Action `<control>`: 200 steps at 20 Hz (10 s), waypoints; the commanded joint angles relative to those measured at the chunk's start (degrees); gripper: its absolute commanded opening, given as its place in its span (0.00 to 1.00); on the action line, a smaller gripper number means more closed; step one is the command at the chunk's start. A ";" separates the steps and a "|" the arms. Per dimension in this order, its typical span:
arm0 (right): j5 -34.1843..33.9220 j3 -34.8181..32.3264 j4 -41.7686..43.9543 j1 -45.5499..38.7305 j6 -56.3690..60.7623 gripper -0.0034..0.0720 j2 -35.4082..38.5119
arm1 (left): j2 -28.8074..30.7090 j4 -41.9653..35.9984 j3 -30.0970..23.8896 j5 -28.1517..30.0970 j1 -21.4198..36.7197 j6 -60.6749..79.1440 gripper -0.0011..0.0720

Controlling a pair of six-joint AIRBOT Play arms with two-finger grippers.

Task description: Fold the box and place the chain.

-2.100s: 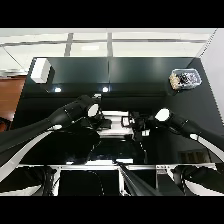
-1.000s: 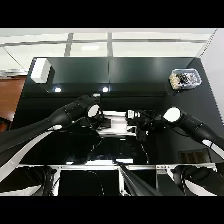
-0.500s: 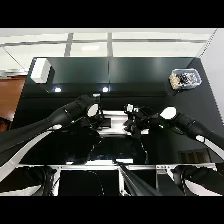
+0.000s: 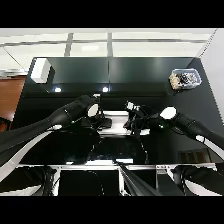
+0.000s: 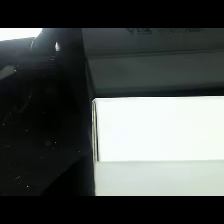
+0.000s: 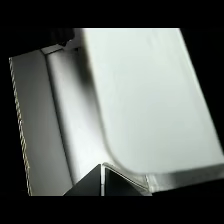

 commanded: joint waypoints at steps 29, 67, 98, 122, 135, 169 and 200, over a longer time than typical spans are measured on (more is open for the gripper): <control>25.57 -2.27 7.32 -21.35 47.74 0.62 -0.52 | -0.02 0.22 0.02 -0.11 0.04 -0.07 0.05; 9.81 15.96 -37.11 9.40 95.43 0.38 -2.75 | -0.02 0.22 0.02 -0.11 0.04 -0.07 0.05; 20.24 26.21 -50.62 17.70 115.78 0.31 -13.94 | -0.02 0.20 0.02 -0.28 0.02 -0.07 0.05; 21.09 26.23 -50.45 17.81 114.90 0.38 -10.75 | -0.02 0.22 0.02 -0.28 0.02 -0.04 0.05; 36.89 24.30 -95.91 5.31 112.43 0.38 14.10 | -0.02 0.20 0.02 -0.33 0.02 -0.04 0.05; 25.81 73.70 -58.42 -38.21 112.67 0.57 -45.18 | -0.02 0.22 0.02 -0.33 0.02 0.00 0.05; 27.91 73.70 -42.32 -38.47 82.42 0.06 2.23 | -0.02 0.22 0.02 -0.28 0.04 0.00 0.05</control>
